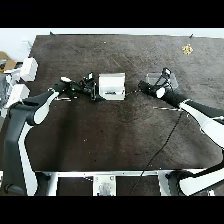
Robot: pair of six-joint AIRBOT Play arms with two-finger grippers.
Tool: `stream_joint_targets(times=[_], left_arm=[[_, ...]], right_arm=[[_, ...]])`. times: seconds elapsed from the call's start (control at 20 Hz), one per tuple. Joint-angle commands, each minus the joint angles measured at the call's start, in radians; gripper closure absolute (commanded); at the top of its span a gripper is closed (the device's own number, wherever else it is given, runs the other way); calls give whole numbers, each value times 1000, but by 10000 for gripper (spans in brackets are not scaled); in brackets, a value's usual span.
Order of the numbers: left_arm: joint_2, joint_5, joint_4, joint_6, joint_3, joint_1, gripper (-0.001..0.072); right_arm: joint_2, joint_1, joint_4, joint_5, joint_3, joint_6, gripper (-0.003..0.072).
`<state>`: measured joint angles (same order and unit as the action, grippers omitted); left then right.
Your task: Fold the box and place the chain.
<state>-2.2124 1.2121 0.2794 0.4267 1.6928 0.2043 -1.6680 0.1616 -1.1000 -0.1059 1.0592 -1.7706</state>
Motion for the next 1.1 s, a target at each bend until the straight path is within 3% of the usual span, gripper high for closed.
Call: stream_joint_targets(times=[0.0,0.25,0.4,0.6,1.05], left_arm=[[0,0,0,0,0,-1,483],[0,0,0,0,0,-1,482],[0,1,0,0,0,-1,482],[0,0,0,0,0,-1,483],[0,0,0,0,0,-1,483]], right_arm=[[103,35,-36,-61,-9,6,682],[408,166,-109,-108,2,73,684],[492,261,-113,-80,70,114,684],[492,354,-112,-39,157,155,684],[269,405,-100,-69,108,42,684]])
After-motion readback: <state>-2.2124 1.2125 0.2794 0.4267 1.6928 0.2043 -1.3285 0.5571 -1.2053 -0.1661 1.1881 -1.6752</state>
